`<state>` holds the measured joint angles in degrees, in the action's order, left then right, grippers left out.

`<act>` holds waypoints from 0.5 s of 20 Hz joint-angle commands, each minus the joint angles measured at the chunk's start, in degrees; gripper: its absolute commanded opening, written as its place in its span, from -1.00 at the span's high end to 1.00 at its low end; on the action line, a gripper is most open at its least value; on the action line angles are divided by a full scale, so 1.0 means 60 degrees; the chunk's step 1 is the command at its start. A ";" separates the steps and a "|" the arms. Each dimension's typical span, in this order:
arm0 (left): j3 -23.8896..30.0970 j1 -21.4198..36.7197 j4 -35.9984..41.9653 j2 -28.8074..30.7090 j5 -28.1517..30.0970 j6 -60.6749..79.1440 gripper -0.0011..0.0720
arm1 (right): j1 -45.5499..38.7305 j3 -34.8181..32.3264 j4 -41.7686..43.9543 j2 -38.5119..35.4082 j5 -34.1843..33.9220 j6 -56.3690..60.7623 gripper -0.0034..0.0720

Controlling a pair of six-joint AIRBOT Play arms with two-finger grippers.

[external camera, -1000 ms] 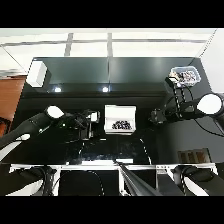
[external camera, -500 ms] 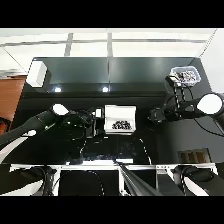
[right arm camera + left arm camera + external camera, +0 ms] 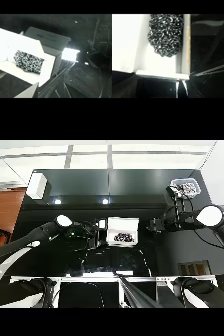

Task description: Fold the box and place the chain.

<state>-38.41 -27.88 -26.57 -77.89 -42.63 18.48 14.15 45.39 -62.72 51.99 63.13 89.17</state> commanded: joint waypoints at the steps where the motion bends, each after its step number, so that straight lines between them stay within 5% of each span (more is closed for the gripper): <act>1: -0.0270 -0.0011 -0.0291 -0.0219 0.0066 -0.0707 -0.98 | 0.0004 0.0000 0.0018 0.0000 -0.0138 0.0000 -0.06; 10: -0.0408 -0.0903 -0.1075 -0.0357 0.0623 -0.0816 -0.86 | 0.0004 -0.0018 0.0015 0.0018 -0.0517 0.0000 -0.06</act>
<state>-40.80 -31.75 -31.51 -79.90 -41.23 14.74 14.15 45.30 -62.65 52.07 61.32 89.17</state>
